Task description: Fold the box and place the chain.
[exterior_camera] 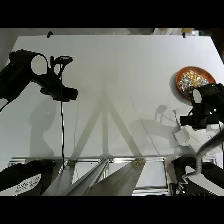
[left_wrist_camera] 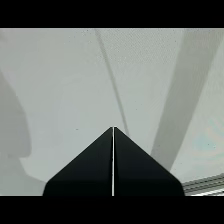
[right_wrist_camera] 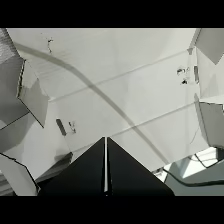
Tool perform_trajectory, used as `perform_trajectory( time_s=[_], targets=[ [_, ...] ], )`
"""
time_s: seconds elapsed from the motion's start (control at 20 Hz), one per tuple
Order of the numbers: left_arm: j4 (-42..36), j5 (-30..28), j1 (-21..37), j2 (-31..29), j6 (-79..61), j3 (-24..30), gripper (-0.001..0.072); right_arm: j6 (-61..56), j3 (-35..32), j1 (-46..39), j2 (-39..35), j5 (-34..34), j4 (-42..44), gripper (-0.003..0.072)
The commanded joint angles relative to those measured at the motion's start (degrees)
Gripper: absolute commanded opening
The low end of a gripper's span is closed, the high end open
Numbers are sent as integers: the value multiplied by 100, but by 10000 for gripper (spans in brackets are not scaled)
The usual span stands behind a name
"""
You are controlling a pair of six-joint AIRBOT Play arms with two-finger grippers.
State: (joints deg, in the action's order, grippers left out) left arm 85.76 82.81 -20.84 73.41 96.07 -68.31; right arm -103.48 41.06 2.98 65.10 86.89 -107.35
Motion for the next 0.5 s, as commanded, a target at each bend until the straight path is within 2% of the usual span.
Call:
perform_trajectory(
  time_s=[0.0, 0.2, 0.35, 0.45],
  targets=[
    [0, -2, 4, -2, -2, 2, 9, -15, 0, -2, 4, -588, 22, 12],
    [0, -2, 4, -2, -2, 2, 9, 48, 79, -2, 4, -1687, 68, 9],
    [0, -2, 4, -2, -2, 2, 9, 208, 693, -282, 4, -1423, -411, 8],
    [2, -2, 4, -2, -2, 2, 9, 929, 1093, -916, 4, -1069, -627, 9]
  ],
)
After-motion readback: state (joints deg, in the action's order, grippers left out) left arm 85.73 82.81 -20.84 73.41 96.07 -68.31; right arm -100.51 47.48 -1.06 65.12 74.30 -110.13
